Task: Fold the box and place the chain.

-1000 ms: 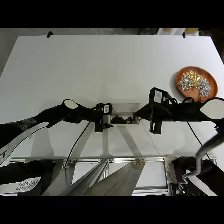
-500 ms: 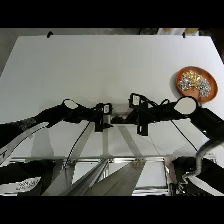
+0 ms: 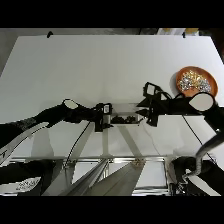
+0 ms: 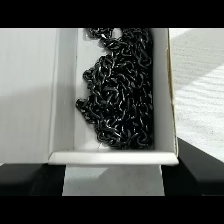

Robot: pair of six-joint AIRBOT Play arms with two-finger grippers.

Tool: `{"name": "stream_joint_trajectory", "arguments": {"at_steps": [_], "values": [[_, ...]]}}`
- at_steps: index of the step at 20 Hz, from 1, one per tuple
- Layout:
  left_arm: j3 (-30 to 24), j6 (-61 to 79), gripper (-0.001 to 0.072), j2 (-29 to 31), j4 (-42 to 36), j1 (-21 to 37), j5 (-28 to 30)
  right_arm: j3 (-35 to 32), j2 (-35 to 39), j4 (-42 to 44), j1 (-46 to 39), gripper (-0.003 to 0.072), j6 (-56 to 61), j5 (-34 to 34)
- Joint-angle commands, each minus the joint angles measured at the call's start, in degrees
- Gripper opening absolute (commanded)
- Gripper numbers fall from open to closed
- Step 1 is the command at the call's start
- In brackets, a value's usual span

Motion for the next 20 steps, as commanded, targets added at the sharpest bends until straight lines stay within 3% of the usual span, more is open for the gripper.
{"name": "stream_joint_trajectory", "arguments": {"at_steps": [1,2,7,11,20], "values": [[-0.02,0.02,0.0389,0.00,0.02,0.02,0.00,0.00,1.05,-7.89,-8.76,0.0213,0.11,1.86],[-0.02,0.02,0.0389,0.00,0.02,0.02,0.00,0.00,0.81,-10.38,-10.29,0.0158,0.61,1.68],[-0.02,0.02,0.0389,0.00,0.02,0.02,0.00,-0.04,-3.39,-13.44,-12.90,0.0160,0.63,0.04],[-0.02,0.02,0.0389,0.00,0.02,0.02,0.00,-0.07,-9.42,-14.49,-12.87,0.0322,0.44,-0.76],[-0.02,0.02,0.0389,0.00,0.02,0.02,0.02,-0.09,-15.82,-17.81,-11.69,0.0321,-7.32,-5.33]]}}
